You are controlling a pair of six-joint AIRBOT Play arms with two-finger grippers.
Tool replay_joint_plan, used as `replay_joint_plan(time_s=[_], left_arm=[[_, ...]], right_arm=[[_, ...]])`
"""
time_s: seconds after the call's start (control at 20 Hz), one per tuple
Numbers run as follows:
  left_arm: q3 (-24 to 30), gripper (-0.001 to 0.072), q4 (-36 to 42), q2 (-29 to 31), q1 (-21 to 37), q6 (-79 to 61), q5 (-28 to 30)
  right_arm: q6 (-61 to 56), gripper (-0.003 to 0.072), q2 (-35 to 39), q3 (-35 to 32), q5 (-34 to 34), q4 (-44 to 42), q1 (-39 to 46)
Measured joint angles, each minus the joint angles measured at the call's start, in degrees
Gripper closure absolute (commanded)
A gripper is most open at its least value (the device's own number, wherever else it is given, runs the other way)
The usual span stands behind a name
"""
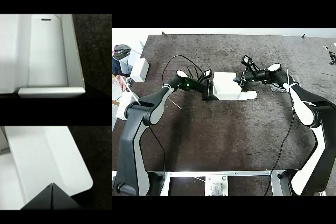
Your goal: Fold the box and place the chain.
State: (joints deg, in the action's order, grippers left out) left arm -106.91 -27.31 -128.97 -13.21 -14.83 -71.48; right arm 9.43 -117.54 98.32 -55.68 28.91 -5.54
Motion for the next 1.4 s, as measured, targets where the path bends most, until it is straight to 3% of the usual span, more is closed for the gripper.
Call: replay_joint_plan(time_s=[0.45,0.7,0.8,0.85,0.9,1.15,1.4], left_arm=[[0.0,0.0243,-0.11,0.0,0.02,-0.22,0.31],[0.0,0.0242,-0.13,0.0,0.02,-0.28,0.5],[0.0,0.0242,-0.13,0.0,0.02,-0.26,0.52],[0.0,0.0242,-0.13,0.0,0.02,-0.26,0.52],[0.0,0.0242,-0.13,0.0,0.02,-0.26,0.52],[0.0,0.0242,-0.09,0.0,0.02,-0.22,0.52],[0.0,0.0242,-0.07,0.0,0.02,-0.2,0.52]], right_arm=[[3.72,0.0675,-0.37,-0.02,-1.25,0.55,0.07],[4.0,0.0674,5.29,-0.04,-2.95,0.9,2.21],[2.95,0.0667,8.11,-0.04,-6.54,0.92,3.61],[2.47,0.0432,9.29,-0.04,-8.44,1.64,4.22],[2.29,0.0014,10.1,-0.04,-10.45,3.26,4.57],[1.46,-0.0009,10.03,-0.24,-15.04,16.44,4.31],[1.29,-0.0009,6.03,-0.26,-15.26,21.73,1.75]])
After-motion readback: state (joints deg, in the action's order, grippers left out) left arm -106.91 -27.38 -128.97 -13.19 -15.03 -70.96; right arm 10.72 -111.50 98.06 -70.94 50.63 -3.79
